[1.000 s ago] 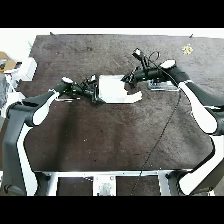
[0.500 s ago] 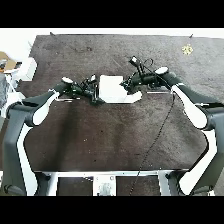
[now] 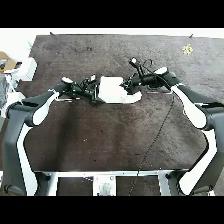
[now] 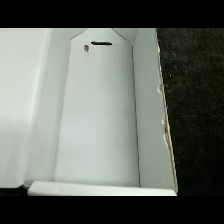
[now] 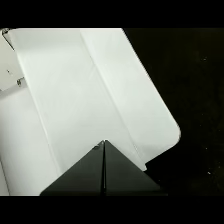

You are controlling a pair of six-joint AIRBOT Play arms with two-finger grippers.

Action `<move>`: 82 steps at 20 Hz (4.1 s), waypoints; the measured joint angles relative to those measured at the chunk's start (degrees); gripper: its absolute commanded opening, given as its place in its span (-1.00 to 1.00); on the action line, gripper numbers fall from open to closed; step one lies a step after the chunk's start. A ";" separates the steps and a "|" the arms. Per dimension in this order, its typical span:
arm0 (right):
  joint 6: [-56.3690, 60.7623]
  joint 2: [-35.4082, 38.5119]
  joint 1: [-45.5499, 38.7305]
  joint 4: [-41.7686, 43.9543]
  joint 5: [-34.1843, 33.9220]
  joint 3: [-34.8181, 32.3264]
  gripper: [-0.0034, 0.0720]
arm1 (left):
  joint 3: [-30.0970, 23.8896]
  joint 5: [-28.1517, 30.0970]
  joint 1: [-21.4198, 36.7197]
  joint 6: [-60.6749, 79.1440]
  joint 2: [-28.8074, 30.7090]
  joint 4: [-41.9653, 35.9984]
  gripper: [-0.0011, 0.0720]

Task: Fold the box and place the chain.

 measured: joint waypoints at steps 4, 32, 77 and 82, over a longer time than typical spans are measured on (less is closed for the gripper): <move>-0.46 6.10 -0.04 -1.03 0.24 0.04 -0.60 | 0.00 0.00 -0.02 -0.02 0.00 0.00 0.72; 0.90 5.44 3.74 -26.64 7.93 -1.51 -0.53 | 0.00 -0.02 -0.02 -0.09 0.00 -0.09 0.72; 26.03 14.01 0.22 -31.98 4.85 -3.28 -0.91 | 0.00 0.00 -0.07 -0.13 0.00 -0.13 0.72; 51.80 18.10 -4.28 -40.02 7.98 -3.93 -0.91 | 0.00 0.00 -0.07 -0.13 0.00 -0.09 0.72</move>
